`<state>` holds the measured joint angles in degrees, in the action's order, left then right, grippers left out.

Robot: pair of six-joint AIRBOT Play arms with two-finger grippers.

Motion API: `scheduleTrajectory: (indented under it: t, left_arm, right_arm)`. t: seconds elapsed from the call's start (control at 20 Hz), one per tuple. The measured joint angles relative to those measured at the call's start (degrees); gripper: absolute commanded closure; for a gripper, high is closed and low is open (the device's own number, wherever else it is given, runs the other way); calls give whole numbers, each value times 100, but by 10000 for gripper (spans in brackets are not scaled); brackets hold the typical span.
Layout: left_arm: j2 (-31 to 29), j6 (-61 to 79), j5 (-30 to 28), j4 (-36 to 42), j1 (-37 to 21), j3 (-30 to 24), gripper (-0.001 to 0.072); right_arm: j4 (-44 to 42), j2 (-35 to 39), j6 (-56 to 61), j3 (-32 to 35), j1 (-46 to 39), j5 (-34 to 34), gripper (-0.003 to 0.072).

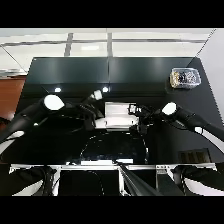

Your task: Fold the box and place the chain.

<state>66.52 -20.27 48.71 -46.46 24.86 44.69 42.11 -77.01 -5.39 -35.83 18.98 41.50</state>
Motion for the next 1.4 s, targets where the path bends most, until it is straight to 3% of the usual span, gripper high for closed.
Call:
scheduleTrajectory:
  t: [0.15,0.3,0.55,0.8,1.1,1.15,1.2,1.25,1.3,1.4]
  left_arm:
    - [-262,-1694,380,-745,-715,-31,686]
    - [-223,-3440,800,-905,-1676,-251,685]
    - [662,-4229,1582,601,-2763,-682,687]
    - [1467,-4269,1458,1320,-2367,-789,687]
    - [1727,-4199,1023,1521,-1624,-743,683]
    - [1740,-4153,994,1519,-1565,-691,651]
    - [1746,-4094,999,1526,-1530,-629,459]
    - [1757,-3989,1069,1534,-1504,-544,173]
    - [1759,-3893,1222,1578,-1488,-455,7]
    - [1766,-3713,1447,1558,-1460,-269,7]
  right_arm:
    - [0,0,0,0,0,-2,515]
    - [0,0,0,0,0,0,515]
    - [0,0,0,0,0,-2,515]
    - [0,0,0,0,0,-2,515]
    - [0,0,0,0,0,-2,515]
    - [0,0,0,0,0,-2,515]
    - [0,0,0,0,0,-2,515]
    - [0,0,0,0,0,-2,515]
    - [0,0,0,0,0,-2,515]
    - [0,0,0,0,0,-2,515]
